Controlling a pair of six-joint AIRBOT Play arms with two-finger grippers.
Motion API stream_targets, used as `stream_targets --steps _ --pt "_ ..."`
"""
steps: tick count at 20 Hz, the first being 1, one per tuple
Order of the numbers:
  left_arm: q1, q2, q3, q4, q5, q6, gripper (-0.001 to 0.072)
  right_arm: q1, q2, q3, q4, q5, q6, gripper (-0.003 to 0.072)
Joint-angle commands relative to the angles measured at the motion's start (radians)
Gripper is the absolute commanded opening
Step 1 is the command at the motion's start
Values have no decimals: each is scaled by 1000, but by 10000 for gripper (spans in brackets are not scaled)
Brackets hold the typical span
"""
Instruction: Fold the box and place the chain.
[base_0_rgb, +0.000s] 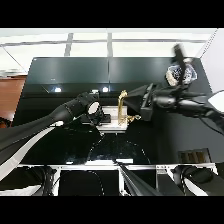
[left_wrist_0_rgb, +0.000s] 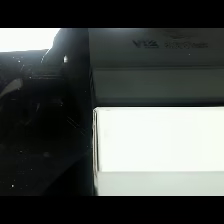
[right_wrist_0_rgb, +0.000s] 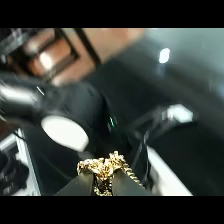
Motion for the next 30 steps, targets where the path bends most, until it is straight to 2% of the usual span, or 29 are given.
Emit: stream_targets --steps 1,2,3,5,8,9,11,12,13,15,17,18,20,24,30 --pt "0 -1 1 0 0 0 31 31 -98 -19 -90 -5 48 34" --pt "0 -1 1 0 0 0 31 31 -117 -20 -132 -13 72 242" --pt "0 -1 1 0 0 0 31 29 -121 -20 -185 -23 92 412" --pt "0 -1 1 0 0 0 31 -20 -110 -17 -243 21 94 424" --pt "0 -1 1 0 0 0 31 -193 -98 -28 -383 140 96 423" --pt "0 -1 1 0 0 0 30 -232 -99 -57 -443 140 95 423" --pt "0 -1 1 -3 0 0 31 -270 -101 -164 -487 40 78 425" --pt "0 -1 1 -3 0 0 31 -262 -101 -216 -479 -29 42 550" --pt "0 -1 1 -3 0 0 31 -238 -104 -259 -477 -98 -28 711" --pt "0 -1 1 -3 0 0 31 -166 -121 -303 -486 -186 -238 711" --pt "0 -1 1 -3 0 0 31 -94 -146 -307 -494 -209 -610 710" --pt "0 -1 1 -3 2 0 31 -83 -174 -300 -439 -233 -756 704" --pt "0 -1 1 -3 1 0 31 -82 -262 -267 -244 -218 -887 704" --pt "0 -1 1 -3 1 0 31 -53 -402 -195 -226 -196 -941 704" --pt "0 -1 1 -3 1 0 31 -47 -459 -189 -225 -231 -895 703"
